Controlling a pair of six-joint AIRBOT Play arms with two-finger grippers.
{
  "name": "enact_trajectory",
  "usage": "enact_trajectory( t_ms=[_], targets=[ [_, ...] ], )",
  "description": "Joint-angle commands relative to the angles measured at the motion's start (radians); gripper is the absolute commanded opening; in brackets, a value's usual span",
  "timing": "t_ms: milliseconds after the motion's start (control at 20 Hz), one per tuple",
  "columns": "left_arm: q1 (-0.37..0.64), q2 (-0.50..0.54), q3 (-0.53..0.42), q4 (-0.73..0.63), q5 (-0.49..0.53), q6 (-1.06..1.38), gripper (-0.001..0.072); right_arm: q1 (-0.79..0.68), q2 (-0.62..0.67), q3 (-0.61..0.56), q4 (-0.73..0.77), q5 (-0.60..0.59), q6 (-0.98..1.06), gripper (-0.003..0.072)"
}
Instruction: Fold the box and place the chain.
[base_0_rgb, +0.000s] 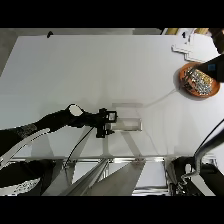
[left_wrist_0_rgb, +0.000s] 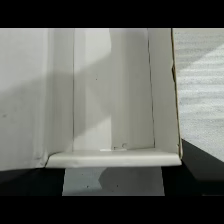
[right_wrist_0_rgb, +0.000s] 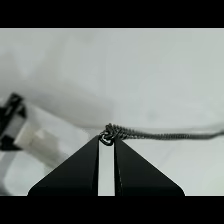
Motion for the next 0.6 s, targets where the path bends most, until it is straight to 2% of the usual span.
enact_trajectory(
  t_ms=[0, 150, 300, 450, 550],
  targets=[
    [0.0, 0.0, 0.0, 0.0, 0.0, 0.0, 0.0219, 0.153, 0.099, -0.003, 0.014, 0.016, 0.023, 0.0018],
    [0.0, 0.0, 0.0, 0.0, 0.0, 0.0, 0.0219, 0.283, 0.151, -0.077, 0.021, 0.0, 0.039, 0.0018],
    [0.0, 0.0, 0.0, 0.0, 0.001, 0.0, 0.0219, 0.434, 0.181, -0.229, 0.02, -0.058, 0.012, 0.0018],
    [0.0, 0.0, 0.0, 0.0, 0.0, 0.0, 0.0219, 0.615, 0.18, -0.408, -0.032, -0.219, 0.013, 0.0018],
    [0.0, 0.0, 0.0, 0.0, 0.001, 0.0, 0.0219, 0.719, 0.173, -0.489, -0.156, -0.339, 0.049, 0.0018]
  ],
)
